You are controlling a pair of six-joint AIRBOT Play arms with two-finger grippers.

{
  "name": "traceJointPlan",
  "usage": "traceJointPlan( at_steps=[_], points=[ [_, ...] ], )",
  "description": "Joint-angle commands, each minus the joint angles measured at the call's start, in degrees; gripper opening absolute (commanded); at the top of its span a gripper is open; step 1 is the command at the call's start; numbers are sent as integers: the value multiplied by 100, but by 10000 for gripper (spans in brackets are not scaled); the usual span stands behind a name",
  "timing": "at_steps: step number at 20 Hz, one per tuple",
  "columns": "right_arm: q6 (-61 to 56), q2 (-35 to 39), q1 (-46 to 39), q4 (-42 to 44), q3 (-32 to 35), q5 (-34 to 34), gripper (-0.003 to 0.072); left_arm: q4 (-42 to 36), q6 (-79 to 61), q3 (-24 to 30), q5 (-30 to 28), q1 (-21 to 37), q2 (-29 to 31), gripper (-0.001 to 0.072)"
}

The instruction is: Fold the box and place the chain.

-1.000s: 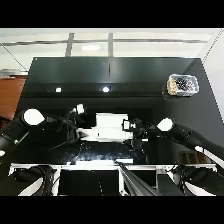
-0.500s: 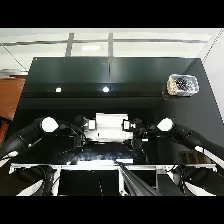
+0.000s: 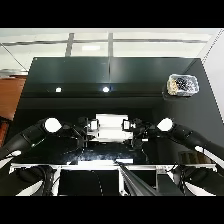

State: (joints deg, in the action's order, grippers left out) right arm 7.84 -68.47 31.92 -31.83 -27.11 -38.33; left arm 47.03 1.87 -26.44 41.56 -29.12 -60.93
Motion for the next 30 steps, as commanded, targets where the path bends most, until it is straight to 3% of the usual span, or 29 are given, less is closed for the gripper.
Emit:
traceJointPlan(
  at_steps=[1,8,11,15,24,25,27,30],
  points=[
    [0,-2,0,2,0,-2,532,-149,-11,-4,87,-2,-4,276],
    [0,-2,0,0,0,-2,532,-778,-17,-4,-101,-4,-114,274],
    [0,-2,0,2,2,-2,531,-1047,-20,-4,-85,-15,-273,159],
    [0,-2,0,2,0,-2,532,-1775,-133,-4,-85,-15,-485,159],
    [0,-2,0,2,0,-2,532,-1703,-457,-4,-101,-168,-527,166],
    [0,-2,0,2,0,-2,532,-1620,-457,-4,-105,-168,-527,184],
    [0,-2,0,2,0,-2,532,-1449,-452,-4,-98,-168,-527,382],
    [-2,-2,0,2,0,-2,532,-1405,-448,-4,-55,-168,-527,381]
  ],
)
